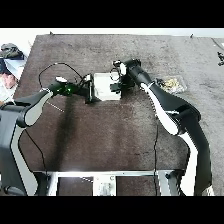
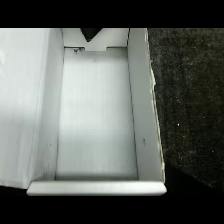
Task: Fold the box and place the chain.
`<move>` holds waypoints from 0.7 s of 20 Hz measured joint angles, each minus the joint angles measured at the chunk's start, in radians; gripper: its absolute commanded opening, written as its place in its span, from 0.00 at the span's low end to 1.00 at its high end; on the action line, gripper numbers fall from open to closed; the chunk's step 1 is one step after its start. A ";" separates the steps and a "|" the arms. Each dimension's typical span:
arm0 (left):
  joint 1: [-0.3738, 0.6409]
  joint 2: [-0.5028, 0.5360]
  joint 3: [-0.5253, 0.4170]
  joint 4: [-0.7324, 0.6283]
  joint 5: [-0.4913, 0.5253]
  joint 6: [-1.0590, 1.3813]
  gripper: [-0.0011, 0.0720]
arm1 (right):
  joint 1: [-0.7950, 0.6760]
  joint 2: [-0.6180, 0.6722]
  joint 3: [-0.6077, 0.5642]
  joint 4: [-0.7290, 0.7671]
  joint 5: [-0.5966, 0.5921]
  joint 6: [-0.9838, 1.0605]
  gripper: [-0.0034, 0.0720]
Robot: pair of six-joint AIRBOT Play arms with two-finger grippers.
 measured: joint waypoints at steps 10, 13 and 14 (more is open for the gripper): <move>0.000 0.000 0.000 0.000 -0.003 0.000 0.43 | 0.031 -0.008 0.000 -0.024 -0.012 0.030 0.33; 0.000 0.000 0.000 0.000 -0.004 -0.003 0.43 | 0.031 -0.018 0.001 -0.022 -0.008 0.049 0.18; 0.000 0.000 0.000 -0.001 -0.003 -0.004 0.43 | 0.032 -0.019 0.001 -0.024 -0.008 0.047 0.06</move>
